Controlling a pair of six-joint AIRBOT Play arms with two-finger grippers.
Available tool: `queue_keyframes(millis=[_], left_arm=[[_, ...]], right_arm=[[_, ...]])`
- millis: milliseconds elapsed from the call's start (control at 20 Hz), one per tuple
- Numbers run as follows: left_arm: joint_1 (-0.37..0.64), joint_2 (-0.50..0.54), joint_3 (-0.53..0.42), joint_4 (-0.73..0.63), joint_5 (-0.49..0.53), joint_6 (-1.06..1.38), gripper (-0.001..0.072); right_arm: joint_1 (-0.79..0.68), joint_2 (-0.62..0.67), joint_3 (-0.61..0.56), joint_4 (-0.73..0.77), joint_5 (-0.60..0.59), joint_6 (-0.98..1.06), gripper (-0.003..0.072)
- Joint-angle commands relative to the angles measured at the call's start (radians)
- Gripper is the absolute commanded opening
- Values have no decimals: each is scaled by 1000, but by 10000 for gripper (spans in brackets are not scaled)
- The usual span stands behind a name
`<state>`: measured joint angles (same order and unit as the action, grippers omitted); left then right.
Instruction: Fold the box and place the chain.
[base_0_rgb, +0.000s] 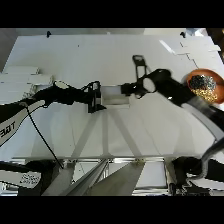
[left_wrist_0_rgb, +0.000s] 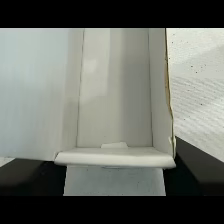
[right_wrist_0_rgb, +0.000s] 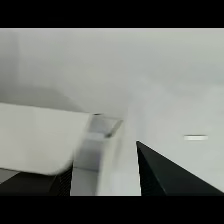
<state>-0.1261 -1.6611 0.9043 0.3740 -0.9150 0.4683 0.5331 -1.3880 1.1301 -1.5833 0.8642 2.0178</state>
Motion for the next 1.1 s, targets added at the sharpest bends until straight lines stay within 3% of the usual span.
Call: queue_keyframes(millis=[0,250,450,600,1050], left_arm=[[0,0,0,0,-1,-2,260],[0,0,0,0,-1,-2,260],[0,0,0,0,-1,-2,260],[0,0,0,0,-1,-2,260],[0,0,0,0,-1,-2,260]], right_arm=[[-116,129,1,-98,122,-120,394],[-446,184,-6,-174,280,-341,393],[-738,170,-34,-170,181,-405,394],[-903,90,-34,-163,121,-411,396],[-989,-180,-34,-156,-27,-500,407]])
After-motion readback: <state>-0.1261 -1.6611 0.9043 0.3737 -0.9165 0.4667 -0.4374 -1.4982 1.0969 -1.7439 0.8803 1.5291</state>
